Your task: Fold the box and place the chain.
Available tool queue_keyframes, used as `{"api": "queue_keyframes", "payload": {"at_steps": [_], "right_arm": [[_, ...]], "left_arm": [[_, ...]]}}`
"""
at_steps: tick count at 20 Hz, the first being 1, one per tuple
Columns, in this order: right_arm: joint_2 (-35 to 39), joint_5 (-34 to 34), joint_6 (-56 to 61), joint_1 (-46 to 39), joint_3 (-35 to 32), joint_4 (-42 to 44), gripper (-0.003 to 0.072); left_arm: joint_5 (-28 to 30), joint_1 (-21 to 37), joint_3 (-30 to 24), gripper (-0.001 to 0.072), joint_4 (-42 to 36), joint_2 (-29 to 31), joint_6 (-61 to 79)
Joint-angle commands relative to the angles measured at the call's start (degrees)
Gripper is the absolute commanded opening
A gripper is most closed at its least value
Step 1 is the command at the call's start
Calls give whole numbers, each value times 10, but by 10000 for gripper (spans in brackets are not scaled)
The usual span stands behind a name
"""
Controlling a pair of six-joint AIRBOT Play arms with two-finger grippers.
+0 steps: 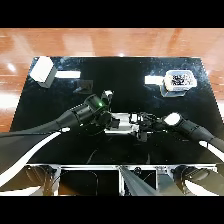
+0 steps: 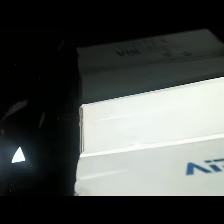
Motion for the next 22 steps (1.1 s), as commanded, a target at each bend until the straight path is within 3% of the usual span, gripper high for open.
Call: {"api": "queue_keyframes", "payload": {"at_steps": [1, 20, 21, 22], "right_arm": [[0, 0, 0, 0, 0, 0, 417], [0, 0, 0, 0, 0, 0, 416], [0, 0, 0, 0, 0, 0, 416], [0, 0, 0, 0, 0, 0, 416]], "left_arm": [[4, 0, 1, 239, 5, -9, -3], [-4, 0, 1, 237, 0, -29, -3], [-4, 0, 1, 233, 0, -29, -3], [-4, 0, 1, 155, -1, -29, -3]]}}
